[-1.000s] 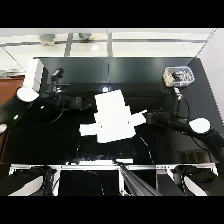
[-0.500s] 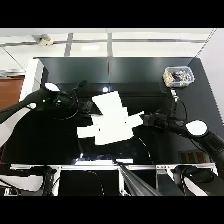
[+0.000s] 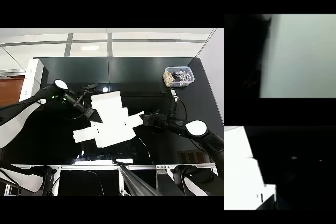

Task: Fold the box and place the chain.

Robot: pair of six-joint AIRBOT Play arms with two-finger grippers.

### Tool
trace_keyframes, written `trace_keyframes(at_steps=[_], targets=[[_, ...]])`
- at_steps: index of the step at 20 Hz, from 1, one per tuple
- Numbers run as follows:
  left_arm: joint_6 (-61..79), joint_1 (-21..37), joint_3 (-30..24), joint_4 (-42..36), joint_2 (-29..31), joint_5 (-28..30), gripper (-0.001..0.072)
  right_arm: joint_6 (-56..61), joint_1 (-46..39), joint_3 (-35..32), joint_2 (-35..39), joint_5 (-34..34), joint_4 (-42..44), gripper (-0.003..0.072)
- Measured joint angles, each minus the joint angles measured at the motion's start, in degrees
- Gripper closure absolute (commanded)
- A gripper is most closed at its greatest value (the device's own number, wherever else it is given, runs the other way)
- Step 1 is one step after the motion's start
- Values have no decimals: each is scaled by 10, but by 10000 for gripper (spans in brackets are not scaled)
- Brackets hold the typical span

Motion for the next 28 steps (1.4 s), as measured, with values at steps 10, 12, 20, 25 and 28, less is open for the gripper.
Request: trace_keyframes(at_steps=[10,12,20,25,28], targets=[[9,-9,28,37,24,-14,686,-34,-43,98,1,139,-129,76],[25,-21,-1,41,66,12,684,-70,-49,134,1,205,-190,76],[312,-83,-102,57,161,212,684,-196,-35,143,-1,235,-269,73],[370,-106,-111,72,163,324,683,-249,-9,101,-2,212,-282,72],[380,-114,-112,76,154,340,683,-297,21,80,-4,203,-283,-22]])
